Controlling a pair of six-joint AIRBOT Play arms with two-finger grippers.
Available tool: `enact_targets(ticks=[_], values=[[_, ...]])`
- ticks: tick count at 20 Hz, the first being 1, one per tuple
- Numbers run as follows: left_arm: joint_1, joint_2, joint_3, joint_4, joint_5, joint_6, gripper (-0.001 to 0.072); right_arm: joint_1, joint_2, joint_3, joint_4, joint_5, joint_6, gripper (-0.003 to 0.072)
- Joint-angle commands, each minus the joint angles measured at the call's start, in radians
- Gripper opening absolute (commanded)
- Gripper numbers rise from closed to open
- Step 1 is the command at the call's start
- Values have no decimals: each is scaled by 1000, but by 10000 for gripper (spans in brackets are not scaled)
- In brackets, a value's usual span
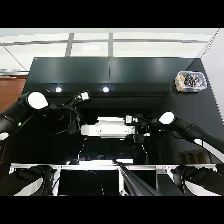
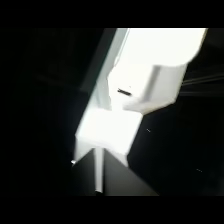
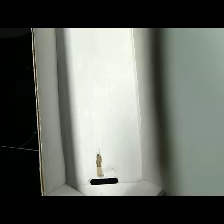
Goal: Fold the box and place the chain.
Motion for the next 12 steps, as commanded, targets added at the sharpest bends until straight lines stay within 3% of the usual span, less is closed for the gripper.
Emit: enact_targets(ticks=[1, 3, 6, 10, 12], values=[[10, 13, -38, -179, -139, -164, 29, 0, -1, 0, 1, 1, 0, 445], [-6, 13, -67, -368, -71, -113, 29, 0, -1, 0, 1, 2, 0, 446], [-37, 9, -72, -556, 176, -69, 30, 0, -1, 0, 1, 2, 0, 445], [-119, -41, -69, -540, 555, 120, 30, 0, -1, 0, 1, 2, 0, 446], [-136, -103, -50, -519, 551, 120, 30, 0, -1, 0, 1, 2, 0, 446]])
